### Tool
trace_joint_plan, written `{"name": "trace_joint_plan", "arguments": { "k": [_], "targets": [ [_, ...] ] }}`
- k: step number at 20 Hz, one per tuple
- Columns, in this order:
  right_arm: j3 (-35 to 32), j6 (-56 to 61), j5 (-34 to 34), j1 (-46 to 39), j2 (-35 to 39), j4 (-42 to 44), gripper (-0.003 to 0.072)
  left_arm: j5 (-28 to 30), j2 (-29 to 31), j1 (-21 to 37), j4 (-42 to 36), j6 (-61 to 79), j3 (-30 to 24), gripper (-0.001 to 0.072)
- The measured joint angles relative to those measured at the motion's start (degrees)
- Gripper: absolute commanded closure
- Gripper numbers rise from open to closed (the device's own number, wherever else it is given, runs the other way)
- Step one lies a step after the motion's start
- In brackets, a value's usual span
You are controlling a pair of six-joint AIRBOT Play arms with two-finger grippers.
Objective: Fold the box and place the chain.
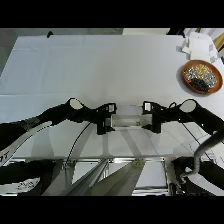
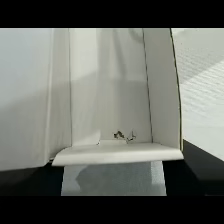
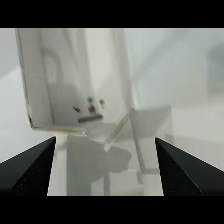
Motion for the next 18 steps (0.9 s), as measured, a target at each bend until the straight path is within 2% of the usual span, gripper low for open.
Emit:
{"name": "trace_joint_plan", "arguments": {
  "k": [6, 11, 18],
  "targets": [
    [-0.02, 6.78, 3.80, -3.91, 9.51, -5.75, 0.0000, 0.00, 0.00, 0.00, -0.11, -0.20, 0.00, 0.0338],
    [-0.02, 7.89, 6.62, -4.70, 15.89, 0.63, 0.0043, 0.00, 0.00, 0.00, -0.13, -0.26, 0.00, 0.0338],
    [-0.04, 8.26, 8.57, -4.83, 17.53, 6.75, 0.0043, 0.00, 0.00, 0.02, -0.42, -0.26, 0.00, 0.0338]
  ]
}}
